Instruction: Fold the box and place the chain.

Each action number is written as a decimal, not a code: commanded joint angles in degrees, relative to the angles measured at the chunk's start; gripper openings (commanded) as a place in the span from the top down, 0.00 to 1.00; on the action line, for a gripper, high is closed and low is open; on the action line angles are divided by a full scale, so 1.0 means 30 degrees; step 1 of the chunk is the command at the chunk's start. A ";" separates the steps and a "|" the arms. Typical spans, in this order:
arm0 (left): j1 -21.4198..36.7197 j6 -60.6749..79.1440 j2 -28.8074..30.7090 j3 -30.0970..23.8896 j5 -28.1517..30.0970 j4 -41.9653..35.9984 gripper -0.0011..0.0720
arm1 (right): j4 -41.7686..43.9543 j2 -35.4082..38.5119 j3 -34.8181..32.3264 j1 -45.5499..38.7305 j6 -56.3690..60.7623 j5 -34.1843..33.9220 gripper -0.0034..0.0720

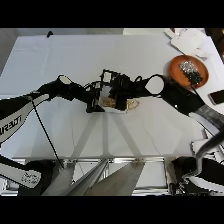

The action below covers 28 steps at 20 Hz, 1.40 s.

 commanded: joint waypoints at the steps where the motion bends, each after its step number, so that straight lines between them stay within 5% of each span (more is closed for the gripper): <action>1: -0.0007 0.0000 -0.0015 0.0000 0.0007 0.0007 0.47 | -0.0138 -0.1239 0.0015 0.0780 0.1362 -0.1719 0.94; 2: -0.0007 0.0000 -0.0015 0.0000 0.0007 0.0007 0.47 | -0.0430 -0.1443 0.0007 0.0787 0.2237 -0.1464 0.93; 4: -0.0007 0.0000 -0.0015 0.0000 0.0007 0.0007 0.47 | -0.0605 -0.1384 0.0015 0.0787 0.2900 -0.0758 0.66; 5: -0.0007 0.0000 -0.0015 0.0000 0.0007 0.0007 0.47 | -0.0605 -0.1209 0.0015 0.0780 0.2900 -0.0532 0.61; 11: -0.0007 0.0000 -0.0015 0.0000 0.0007 0.0007 0.47 | -0.2652 0.1763 0.0007 0.0328 0.2892 0.0998 0.61; 18: -0.0007 0.0000 -0.0015 0.0000 0.0007 0.0007 0.47 | -0.4648 0.3147 -0.0248 -0.4175 0.2863 0.7395 0.61; 26: -0.0007 0.0000 -0.0015 0.0000 0.0007 0.0007 0.47 | -0.3840 -0.0685 -0.1872 -0.5464 -0.5639 0.5967 0.21; 28: -0.0007 0.0000 -0.0015 0.0000 0.0007 0.0000 0.47 | -0.3206 -0.2113 -0.1872 -0.5399 -0.6630 0.4998 0.21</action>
